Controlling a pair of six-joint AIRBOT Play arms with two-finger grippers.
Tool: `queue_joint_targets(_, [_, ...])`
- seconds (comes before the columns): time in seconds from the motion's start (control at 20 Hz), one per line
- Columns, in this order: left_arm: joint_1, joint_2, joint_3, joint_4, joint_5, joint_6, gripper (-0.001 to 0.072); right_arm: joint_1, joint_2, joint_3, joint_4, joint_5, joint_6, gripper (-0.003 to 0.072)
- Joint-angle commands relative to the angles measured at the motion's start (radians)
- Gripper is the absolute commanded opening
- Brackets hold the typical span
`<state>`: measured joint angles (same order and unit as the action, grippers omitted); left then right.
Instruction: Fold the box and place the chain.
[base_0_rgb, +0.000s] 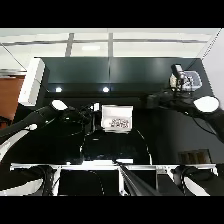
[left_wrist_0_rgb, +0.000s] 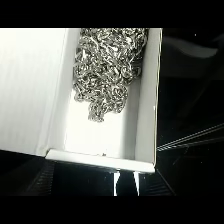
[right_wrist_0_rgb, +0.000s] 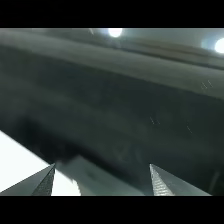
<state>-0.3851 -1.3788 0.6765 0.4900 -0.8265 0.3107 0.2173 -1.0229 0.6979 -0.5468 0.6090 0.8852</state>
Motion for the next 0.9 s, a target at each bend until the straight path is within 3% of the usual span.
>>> queue_joint_targets(0.0, [0.001, -0.001, 0.001, -0.001, 0.000, 0.000, 0.0332, 0.108, -0.176, 0.077, 0.056, -0.106, 0.010, 0.0719])
queue_joint_targets(0.1, [0.001, -0.001, 0.001, -0.001, 0.000, 0.000, 0.0332, 0.132, -0.237, 0.100, 0.055, -0.033, -0.108, 0.0719])
queue_joint_targets(0.3, [0.001, -0.001, 0.001, -0.001, 0.000, 0.000, 0.0332, 0.129, -0.217, 0.125, -0.100, 0.174, -0.453, 0.0719])
queue_joint_targets(0.5, [0.001, -0.001, 0.001, -0.001, 0.000, 0.000, 0.0333, 0.144, -0.214, 0.161, -0.113, 0.347, -0.560, 0.0718])
queue_joint_targets(0.65, [0.001, -0.001, 0.001, -0.001, 0.000, 0.000, 0.0333, 0.194, -0.214, 0.161, -0.136, 0.374, -0.617, 0.0718])
queue_joint_targets(0.85, [0.001, -0.001, 0.001, -0.001, 0.000, 0.000, 0.0333, 0.241, -0.214, 0.160, -0.146, 0.325, -0.640, 0.0717])
